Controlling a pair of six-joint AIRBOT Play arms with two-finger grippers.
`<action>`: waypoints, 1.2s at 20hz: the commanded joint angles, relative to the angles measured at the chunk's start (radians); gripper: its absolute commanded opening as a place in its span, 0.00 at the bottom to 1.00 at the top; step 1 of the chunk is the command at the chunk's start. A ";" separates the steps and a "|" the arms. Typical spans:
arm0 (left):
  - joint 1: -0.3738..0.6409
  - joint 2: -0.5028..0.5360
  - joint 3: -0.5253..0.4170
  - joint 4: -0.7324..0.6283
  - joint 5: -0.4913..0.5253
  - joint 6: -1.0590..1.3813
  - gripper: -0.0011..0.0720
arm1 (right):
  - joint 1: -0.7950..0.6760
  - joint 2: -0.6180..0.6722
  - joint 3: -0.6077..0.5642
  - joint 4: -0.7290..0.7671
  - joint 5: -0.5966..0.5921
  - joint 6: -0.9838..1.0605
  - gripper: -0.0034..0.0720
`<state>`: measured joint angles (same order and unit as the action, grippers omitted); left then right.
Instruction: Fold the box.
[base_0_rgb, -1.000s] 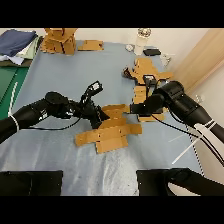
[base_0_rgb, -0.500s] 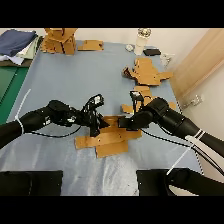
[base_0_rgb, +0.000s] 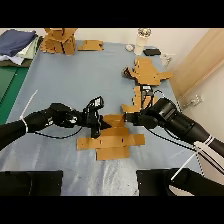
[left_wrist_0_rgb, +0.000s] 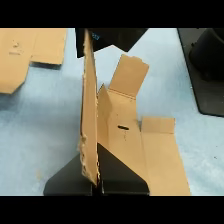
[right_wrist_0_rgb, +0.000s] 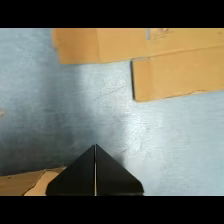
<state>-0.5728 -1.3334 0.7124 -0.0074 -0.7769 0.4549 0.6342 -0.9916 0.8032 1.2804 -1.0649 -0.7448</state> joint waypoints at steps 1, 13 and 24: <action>0.008 0.002 0.011 -0.087 0.029 0.088 0.03 | 0.001 0.006 0.000 -0.065 -0.010 0.049 0.05; 0.107 0.016 0.001 -0.014 -0.089 0.085 0.03 | 0.001 0.006 0.000 -0.159 -0.039 0.068 0.05; 0.102 -0.046 -0.025 -0.015 -0.143 0.098 0.03 | 0.002 -0.046 0.000 -0.155 0.015 0.075 0.05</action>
<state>-0.4698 -1.3640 0.6907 -0.0242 -0.9115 0.5503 0.6342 -1.0229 0.8028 1.1217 -1.0626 -0.6704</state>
